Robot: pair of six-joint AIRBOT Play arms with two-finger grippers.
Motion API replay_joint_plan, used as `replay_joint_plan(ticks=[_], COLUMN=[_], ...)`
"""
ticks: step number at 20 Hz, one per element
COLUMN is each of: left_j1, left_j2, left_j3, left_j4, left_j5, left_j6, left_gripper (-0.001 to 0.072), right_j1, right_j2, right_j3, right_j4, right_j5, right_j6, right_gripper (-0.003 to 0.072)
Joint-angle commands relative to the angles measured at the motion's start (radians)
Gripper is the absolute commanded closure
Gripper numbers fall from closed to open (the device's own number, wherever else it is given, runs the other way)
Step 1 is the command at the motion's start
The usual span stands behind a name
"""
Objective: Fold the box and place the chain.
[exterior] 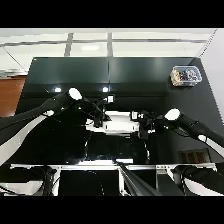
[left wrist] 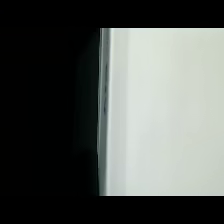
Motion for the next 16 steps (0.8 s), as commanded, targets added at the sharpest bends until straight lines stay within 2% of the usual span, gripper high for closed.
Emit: replay_joint_plan(ticks=[1,7,9,14,15,16], left_j1=[0.001,0.003,0.003,0.003,0.004,0.009], left_j2=[0.001,0.001,0.001,0.001,0.002,0.006], left_j3=[0.0,0.0,0.0,0.001,0.001,0.001], left_j4=[0.0,0.0,0.0,0.0,0.002,0.004], left_j5=[0.0,0.0,0.0,-0.002,-0.006,-0.013], left_j6=[0.0,0.0,0.0,0.0,-0.008,-0.015], left_gripper=[0.0682,0.0681,0.0681,0.0676,0.0608,0.0455], right_j1=[0.001,0.001,0.001,0.001,0.001,0.001], right_j2=[-0.001,-0.001,-0.001,-0.001,-0.001,-0.001], right_j3=[-0.001,-0.001,-0.001,-0.001,-0.001,-0.001], right_j4=[-0.006,-0.007,-0.014,-0.014,-0.014,-0.014], right_j5=[0.0,0.001,0.012,0.011,0.011,0.011], right_j6=[0.003,0.002,-0.002,-0.002,-0.002,-0.002], right_gripper=[-0.0015,-0.0014,0.0157,0.0157,0.0157,0.0157])
